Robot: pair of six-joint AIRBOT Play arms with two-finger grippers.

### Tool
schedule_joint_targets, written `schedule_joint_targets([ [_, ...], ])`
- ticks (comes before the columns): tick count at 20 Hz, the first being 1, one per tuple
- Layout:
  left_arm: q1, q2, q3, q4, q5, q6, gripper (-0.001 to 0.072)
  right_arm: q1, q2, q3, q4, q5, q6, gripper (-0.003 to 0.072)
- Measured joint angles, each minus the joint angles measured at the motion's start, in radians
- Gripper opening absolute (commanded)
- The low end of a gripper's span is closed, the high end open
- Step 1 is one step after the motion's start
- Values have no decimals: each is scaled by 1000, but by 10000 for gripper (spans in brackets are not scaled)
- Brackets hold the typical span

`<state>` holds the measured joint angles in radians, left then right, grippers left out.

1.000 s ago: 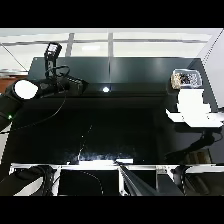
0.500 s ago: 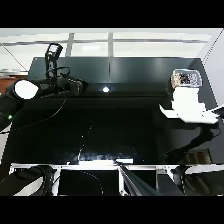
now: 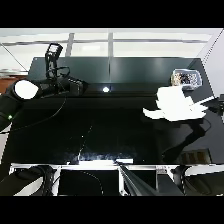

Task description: Fold the box and place the chain.

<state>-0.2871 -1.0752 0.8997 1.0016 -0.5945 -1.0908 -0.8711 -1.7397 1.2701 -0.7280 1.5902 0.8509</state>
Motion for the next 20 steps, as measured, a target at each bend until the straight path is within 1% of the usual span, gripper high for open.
schedule_joint_targets([
  [2,0,0,0,-1,-14,0,706,43,40,-79,54,-34,-5,35],
  [7,0,-5,0,-14,-51,0,706,191,196,-346,234,-172,-71,36],
  [9,0,-7,0,-16,-61,1,706,284,282,-448,314,-249,-95,35],
  [13,0,-10,0,-18,-84,1,706,496,446,-610,429,-422,-116,35],
  [16,1,-15,0,-18,-122,2,705,638,545,-695,449,-525,-192,35],
  [20,18,-19,-5,-18,-181,-56,705,775,600,-756,466,-563,-317,35],
])
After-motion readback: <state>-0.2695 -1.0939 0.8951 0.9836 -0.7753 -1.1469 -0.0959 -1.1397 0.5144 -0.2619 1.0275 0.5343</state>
